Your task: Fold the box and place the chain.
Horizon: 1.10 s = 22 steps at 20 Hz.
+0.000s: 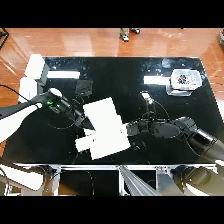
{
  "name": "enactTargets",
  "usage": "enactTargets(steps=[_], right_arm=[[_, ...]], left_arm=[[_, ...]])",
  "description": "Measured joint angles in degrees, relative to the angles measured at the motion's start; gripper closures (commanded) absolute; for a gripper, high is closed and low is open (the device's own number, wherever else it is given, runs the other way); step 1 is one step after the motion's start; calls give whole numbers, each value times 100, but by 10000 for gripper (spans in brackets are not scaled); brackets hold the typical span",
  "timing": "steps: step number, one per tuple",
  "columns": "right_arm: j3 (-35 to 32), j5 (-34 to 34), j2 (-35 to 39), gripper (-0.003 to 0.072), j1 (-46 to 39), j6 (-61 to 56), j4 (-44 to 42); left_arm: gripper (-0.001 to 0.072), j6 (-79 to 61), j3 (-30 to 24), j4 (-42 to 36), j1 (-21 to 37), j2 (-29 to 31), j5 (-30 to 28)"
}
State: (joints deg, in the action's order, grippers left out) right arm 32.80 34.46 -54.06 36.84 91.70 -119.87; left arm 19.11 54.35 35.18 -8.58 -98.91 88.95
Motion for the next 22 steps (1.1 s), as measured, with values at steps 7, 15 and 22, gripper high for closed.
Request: enactTargets(steps=[7, 15, 22], right_arm=[[313, 1279, 708, -15, -1252, -48, 719], [476, 2682, 2116, -15, -2653, 157, 2605], [275, 1921, 2251, -15, -2763, 1307, 3042]], left_arm=[[698, -861, 334, 225, -450, 402, -409], [698, -1834, 251, 861, -1543, 1720, -2439], [697, -1779, -905, 1346, -2389, 2435, -4446]])
